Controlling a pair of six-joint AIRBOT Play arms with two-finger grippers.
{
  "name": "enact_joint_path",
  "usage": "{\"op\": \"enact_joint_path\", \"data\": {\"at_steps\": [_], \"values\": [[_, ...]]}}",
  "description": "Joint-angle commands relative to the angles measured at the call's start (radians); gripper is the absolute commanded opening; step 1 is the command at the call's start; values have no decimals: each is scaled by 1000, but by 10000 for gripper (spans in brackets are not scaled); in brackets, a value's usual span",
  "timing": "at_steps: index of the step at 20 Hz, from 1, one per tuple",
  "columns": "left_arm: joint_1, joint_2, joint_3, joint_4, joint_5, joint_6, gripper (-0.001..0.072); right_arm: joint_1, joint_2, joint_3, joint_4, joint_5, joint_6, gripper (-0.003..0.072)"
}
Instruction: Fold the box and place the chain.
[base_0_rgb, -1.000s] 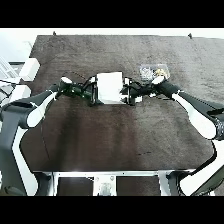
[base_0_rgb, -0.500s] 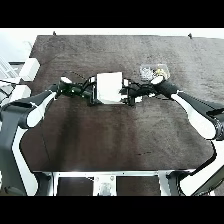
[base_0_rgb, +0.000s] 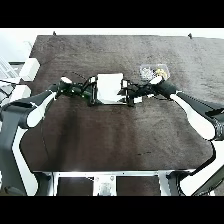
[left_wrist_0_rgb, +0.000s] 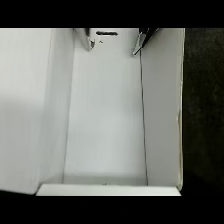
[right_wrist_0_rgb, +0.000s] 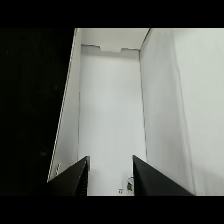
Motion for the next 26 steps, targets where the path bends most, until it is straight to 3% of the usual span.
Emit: {"op": "enact_joint_path", "data": {"at_steps": [1,3,8,10,11,13,20,26], "values": [[0,0,0,0,2,1,528,-23,0,1,-5,-10,40,278],[0,0,0,0,2,1,528,-46,0,1,-10,-10,80,212],[0,0,0,0,2,1,528,-86,5,1,-13,55,84,208],[0,0,0,0,2,1,528,-95,8,2,-17,62,111,124],[1,0,0,0,2,1,528,-98,8,2,-25,62,118,118],[0,0,0,0,2,1,529,-109,10,3,-69,62,178,11],[0,0,0,0,2,1,528,-149,158,2,-122,76,352,9],[0,0,0,0,2,1,528,-339,210,-2,-122,61,912,9]]}}
